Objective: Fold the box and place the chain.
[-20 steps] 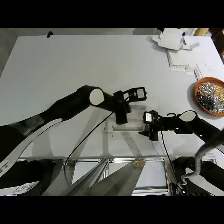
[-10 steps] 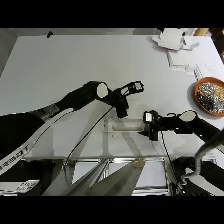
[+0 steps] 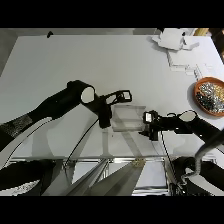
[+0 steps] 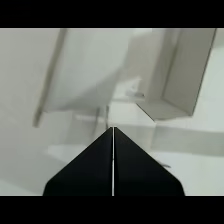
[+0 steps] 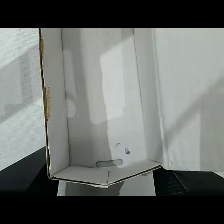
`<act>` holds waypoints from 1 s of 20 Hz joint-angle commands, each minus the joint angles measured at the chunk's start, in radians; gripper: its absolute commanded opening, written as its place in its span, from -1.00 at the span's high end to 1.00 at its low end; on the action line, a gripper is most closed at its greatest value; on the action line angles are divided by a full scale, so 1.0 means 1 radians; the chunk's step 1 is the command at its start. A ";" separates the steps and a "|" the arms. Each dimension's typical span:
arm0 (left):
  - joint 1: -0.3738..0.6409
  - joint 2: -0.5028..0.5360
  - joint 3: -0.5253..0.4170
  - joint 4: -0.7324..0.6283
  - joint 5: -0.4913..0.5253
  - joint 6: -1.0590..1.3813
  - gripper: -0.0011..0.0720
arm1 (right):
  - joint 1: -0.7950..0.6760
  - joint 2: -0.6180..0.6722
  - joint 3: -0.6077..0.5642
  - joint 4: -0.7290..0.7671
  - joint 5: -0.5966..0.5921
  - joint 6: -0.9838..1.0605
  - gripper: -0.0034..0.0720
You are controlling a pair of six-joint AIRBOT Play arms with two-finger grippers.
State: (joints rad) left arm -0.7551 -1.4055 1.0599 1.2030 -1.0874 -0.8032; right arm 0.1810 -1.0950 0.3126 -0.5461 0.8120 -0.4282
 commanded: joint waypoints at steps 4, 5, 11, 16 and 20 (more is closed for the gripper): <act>0.003 0.020 -0.140 0.008 0.003 0.096 0.95 | 0.000 0.000 0.000 0.001 0.000 0.000 -0.16; 0.003 0.020 -0.146 0.016 0.004 0.121 0.94 | 0.000 0.000 0.000 0.001 0.000 0.000 -0.16; 0.017 0.020 -0.198 -0.059 0.207 0.331 -0.29 | 0.000 0.000 0.000 0.001 0.000 0.000 -0.16; 0.016 0.018 -0.227 -0.229 0.339 0.562 -0.29 | 0.000 0.000 0.000 0.001 0.000 0.000 -0.16; 0.010 0.016 -0.232 -0.232 0.274 0.560 -0.11 | 0.000 0.000 0.000 0.001 0.000 0.000 -0.16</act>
State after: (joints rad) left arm -0.7418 -1.3884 0.8345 1.0042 -0.7982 -0.2893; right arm 0.1810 -1.0950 0.3126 -0.5453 0.8120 -0.4274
